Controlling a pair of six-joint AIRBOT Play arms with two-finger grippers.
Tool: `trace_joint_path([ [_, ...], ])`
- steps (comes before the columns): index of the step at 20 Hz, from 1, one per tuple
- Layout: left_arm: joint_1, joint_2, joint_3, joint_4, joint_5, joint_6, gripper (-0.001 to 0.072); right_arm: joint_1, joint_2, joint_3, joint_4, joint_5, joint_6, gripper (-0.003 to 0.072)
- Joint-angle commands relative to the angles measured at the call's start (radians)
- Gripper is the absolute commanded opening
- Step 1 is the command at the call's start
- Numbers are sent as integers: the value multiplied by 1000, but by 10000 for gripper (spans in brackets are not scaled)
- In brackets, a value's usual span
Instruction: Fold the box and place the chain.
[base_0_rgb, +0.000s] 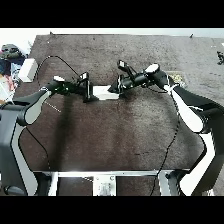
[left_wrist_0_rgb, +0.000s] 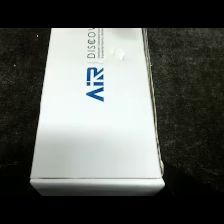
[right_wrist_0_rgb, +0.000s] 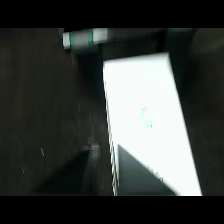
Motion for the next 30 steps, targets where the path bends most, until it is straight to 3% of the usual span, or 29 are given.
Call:
trace_joint_path([
  [1, -1, 0, 0, 2, -4, 4, 299, -15, -2, 1, 68, 14, 8, 11],
  [8, -1, 0, 0, 2, -4, 4, 299, -14, -52, 0, -111, -40, 231, 11],
  [13, -1, 0, 0, 2, -4, 4, 299, -14, -33, 1, -127, -30, 239, 10],
  [17, -1, 0, 0, 2, -4, 4, 299, -14, 98, 1, -28, 13, 245, 7],
  [20, -1, 0, 0, 2, -4, 4, 299, -17, 248, -27, -40, 19, 324, 7],
  [23, -1, 0, 0, 2, -4, 4, 299, -42, 447, -181, -40, -104, 375, 7],
  [28, -1, 0, 0, 2, -3, 4, 299, -138, 871, -642, -55, -583, 482, 8],
  [30, -1, 0, 0, 2, -3, 5, 299, -182, 1046, -840, -54, -723, 484, 9],
])
